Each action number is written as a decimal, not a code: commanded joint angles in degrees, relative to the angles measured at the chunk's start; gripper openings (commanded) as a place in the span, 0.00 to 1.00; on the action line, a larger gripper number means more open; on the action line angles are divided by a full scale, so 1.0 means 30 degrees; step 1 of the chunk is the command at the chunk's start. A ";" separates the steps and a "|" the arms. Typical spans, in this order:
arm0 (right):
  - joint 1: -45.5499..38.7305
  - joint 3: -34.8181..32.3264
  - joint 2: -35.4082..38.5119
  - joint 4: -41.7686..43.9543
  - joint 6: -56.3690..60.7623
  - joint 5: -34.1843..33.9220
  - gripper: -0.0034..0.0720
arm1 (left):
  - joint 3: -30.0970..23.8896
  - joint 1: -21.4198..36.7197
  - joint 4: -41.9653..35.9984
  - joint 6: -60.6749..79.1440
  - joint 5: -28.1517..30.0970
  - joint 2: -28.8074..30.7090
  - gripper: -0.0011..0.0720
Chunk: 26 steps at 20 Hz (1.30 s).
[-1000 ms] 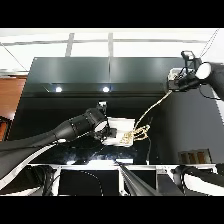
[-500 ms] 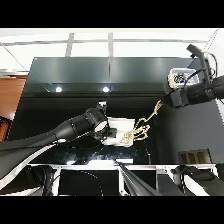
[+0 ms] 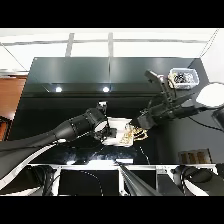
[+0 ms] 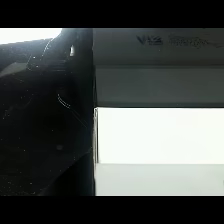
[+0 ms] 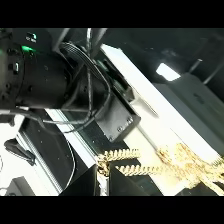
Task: Fold the box and place the chain.
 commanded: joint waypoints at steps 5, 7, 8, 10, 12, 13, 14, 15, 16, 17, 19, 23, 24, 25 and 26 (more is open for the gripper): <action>0.0233 -0.0350 -0.0532 0.0109 -0.0153 -0.0495 0.67 | 0.0000 0.0015 0.0007 0.0007 0.0000 -0.0015 0.06; -0.1457 -0.0350 -0.0248 -0.0007 -0.1457 0.1268 0.67 | 0.0000 0.0015 0.0007 0.0007 0.0000 -0.0015 0.06; -0.2667 -0.0357 0.0087 -0.0554 -0.2113 0.1938 0.67 | 0.0000 0.0015 0.0007 0.0007 0.0000 -0.0015 0.06; -0.4947 -0.0627 0.0903 -0.3191 -0.3373 0.2091 0.67 | 0.0000 0.0015 0.0007 0.0007 0.0000 -0.0015 0.06; -0.7038 -0.2208 0.1545 -0.4080 -0.5413 -0.0073 0.67 | 0.0000 0.0015 0.0007 0.0007 0.0000 -0.0015 0.06; -0.7715 -0.3475 0.1596 -0.3701 -0.6572 -0.1676 0.68 | 0.0000 0.0015 0.0007 0.0007 0.0007 -0.0015 0.06; -0.7854 -0.4728 0.1545 -0.3402 -0.7861 -0.3089 0.98 | 0.0000 0.0015 0.0007 0.0007 0.0000 -0.0015 0.06; -0.7650 -0.5916 0.1486 -0.3279 -0.9275 -0.4328 1.00 | 0.0000 0.0015 0.0007 0.0007 0.0000 -0.0015 0.06; -0.7147 -0.7031 0.1435 -0.3330 -1.0921 -0.5421 1.00 | 0.0000 0.0015 0.0007 0.0007 0.0007 -0.0015 0.06; -0.6564 -0.7876 0.1392 -0.3344 -1.2757 -0.6193 1.00 | 0.0000 0.0015 0.0007 0.0007 0.0000 -0.0015 0.06; -0.4801 -0.9085 0.1304 -0.3300 -1.7551 -0.7635 1.00 | 0.0000 0.0015 0.0007 0.0007 0.0000 -0.0015 0.06; -0.1719 -0.9573 0.1071 -0.2208 -2.2578 -1.0863 1.00 | 0.0000 0.0015 0.0007 0.0007 -0.0007 -0.0015 0.06; -0.1545 -0.9573 0.0852 -0.1406 -2.3212 -1.0761 1.00 | 0.0000 0.0015 0.0007 0.0007 0.0000 -0.0015 0.06; -0.1552 -0.9573 0.0612 -0.0699 -2.4043 -1.0469 1.00 | 0.0000 0.0015 0.0007 0.0007 0.0007 -0.0015 0.06; -0.1552 -0.9573 0.0415 -0.0153 -2.4815 -1.0251 1.00 | 0.0000 0.0015 0.0007 0.0007 0.0007 -0.0015 0.06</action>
